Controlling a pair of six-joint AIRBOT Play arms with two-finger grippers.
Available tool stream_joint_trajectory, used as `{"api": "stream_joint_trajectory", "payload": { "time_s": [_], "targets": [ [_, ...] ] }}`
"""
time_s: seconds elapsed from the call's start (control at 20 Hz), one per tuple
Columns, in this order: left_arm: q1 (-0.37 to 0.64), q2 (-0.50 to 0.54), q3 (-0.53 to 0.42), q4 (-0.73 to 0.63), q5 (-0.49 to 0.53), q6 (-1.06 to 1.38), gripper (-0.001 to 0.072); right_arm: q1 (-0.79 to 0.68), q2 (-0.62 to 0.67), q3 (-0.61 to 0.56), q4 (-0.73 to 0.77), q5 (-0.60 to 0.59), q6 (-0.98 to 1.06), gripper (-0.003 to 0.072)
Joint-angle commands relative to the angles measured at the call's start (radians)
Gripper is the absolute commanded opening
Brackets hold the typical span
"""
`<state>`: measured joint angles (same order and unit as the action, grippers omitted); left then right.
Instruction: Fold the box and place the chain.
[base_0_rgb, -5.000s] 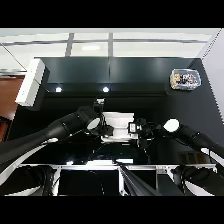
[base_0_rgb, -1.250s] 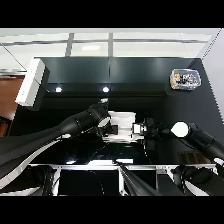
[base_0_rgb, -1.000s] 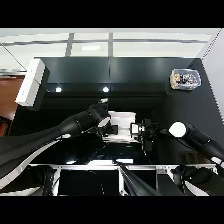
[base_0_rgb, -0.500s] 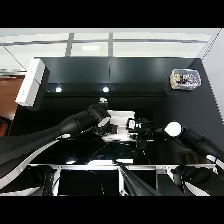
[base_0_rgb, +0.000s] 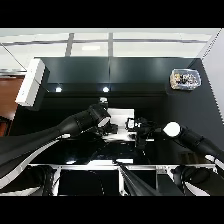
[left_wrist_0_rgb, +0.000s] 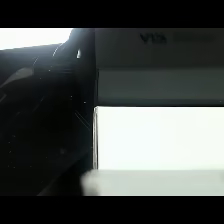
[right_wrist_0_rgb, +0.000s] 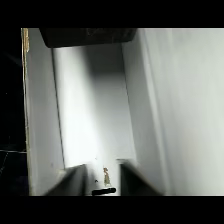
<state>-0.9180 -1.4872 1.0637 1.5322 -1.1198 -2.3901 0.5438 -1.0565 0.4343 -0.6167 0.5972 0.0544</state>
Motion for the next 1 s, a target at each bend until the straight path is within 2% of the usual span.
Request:
{"api": "stream_joint_trajectory", "payload": {
  "time_s": [0.0, 0.05, 0.1, 0.15, 0.3, 0.45, 0.5, 0.6, 0.7, 0.8, 0.85, 0.95],
  "targets": [
    [0.000, 0.000, 0.001, 0.001, 0.001, 0.000, 0.0033, 0.000, -0.001, 0.000, 0.013, -0.005, 0.003, 0.0219],
    [0.000, 0.000, 0.001, 0.000, 0.001, 0.000, 0.0033, 0.000, -0.001, 0.000, 0.022, -0.008, 0.003, 0.0356],
    [0.000, 0.000, 0.001, 0.000, 0.001, 0.000, 0.0033, 0.000, 0.000, 0.000, 0.021, -0.001, 0.011, 0.0169],
    [0.000, 0.000, 0.001, 0.001, 0.001, 0.000, 0.0033, -0.005, 0.004, 0.002, 0.013, 0.013, 0.045, 0.0017],
    [0.000, 0.000, 0.002, 0.000, -0.002, 0.001, 0.0033, -0.115, 0.061, 0.046, -0.022, 0.091, 0.364, 0.0020],
    [0.000, 0.000, 0.002, 0.000, -0.003, 0.000, 0.0033, -0.388, 0.148, 0.149, -0.231, 0.330, 0.579, 0.0020],
    [0.000, 0.000, 0.002, 0.000, -0.003, 0.000, 0.0033, -0.493, 0.164, 0.162, -0.290, 0.361, 0.662, 0.0020],
    [0.000, 0.000, 0.002, -0.001, -0.003, 0.000, 0.0033, -0.724, 0.164, 0.150, -0.365, 0.339, 0.893, 0.0020],
    [0.000, 0.000, 0.002, 0.000, -0.007, 0.001, 0.0033, -0.925, 0.154, 0.075, -0.266, 0.267, 1.114, 0.0020],
    [0.000, 0.000, 0.002, 0.000, -0.007, 0.000, 0.0033, -1.035, 0.114, -0.024, -0.048, 0.346, 1.061, 0.0019],
    [0.000, 0.000, 0.002, 0.000, -0.007, 0.001, 0.0033, -1.041, 0.074, -0.059, 0.027, 0.426, 0.967, 0.0020],
    [0.000, 0.000, 0.002, 0.000, -0.007, 0.001, 0.0033, -0.966, 0.013, -0.075, 0.040, 0.445, 0.931, 0.0020]
  ]
}}
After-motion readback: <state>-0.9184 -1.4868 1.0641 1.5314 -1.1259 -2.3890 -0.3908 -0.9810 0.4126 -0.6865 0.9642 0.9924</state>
